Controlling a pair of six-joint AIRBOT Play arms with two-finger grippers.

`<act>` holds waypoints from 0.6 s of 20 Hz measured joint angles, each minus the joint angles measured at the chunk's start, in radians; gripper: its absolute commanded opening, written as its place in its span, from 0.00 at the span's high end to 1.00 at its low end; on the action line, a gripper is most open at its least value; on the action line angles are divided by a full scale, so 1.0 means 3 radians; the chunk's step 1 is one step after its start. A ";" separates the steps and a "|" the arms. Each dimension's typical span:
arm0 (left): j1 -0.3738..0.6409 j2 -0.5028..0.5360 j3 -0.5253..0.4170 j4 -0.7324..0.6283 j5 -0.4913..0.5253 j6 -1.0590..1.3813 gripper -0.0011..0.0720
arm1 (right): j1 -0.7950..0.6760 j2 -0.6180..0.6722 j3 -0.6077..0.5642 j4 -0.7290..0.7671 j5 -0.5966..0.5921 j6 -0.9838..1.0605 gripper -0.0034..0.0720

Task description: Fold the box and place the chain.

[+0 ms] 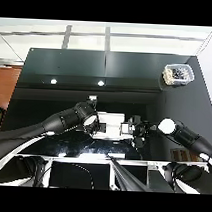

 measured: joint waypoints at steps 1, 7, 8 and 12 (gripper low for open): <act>0.0000 -0.0004 -0.0004 0.0003 0.0010 -0.0009 0.95 | -0.0003 0.0000 0.0001 -0.0032 -0.0008 0.0010 0.12; 0.0000 -0.0017 -0.0011 0.0008 0.0025 -0.0042 0.95 | -0.0003 -0.0070 0.0003 0.0116 -0.0042 -0.0010 0.40; 0.0000 -0.0018 -0.0011 0.0009 0.0027 -0.0047 0.95 | -0.0003 -0.0080 0.0003 0.0168 -0.0045 -0.0036 0.50; 0.0000 -0.0019 -0.0011 0.0010 0.0024 -0.0050 0.95 | -0.0003 -0.0099 0.0003 0.0272 -0.0024 -0.0071 0.78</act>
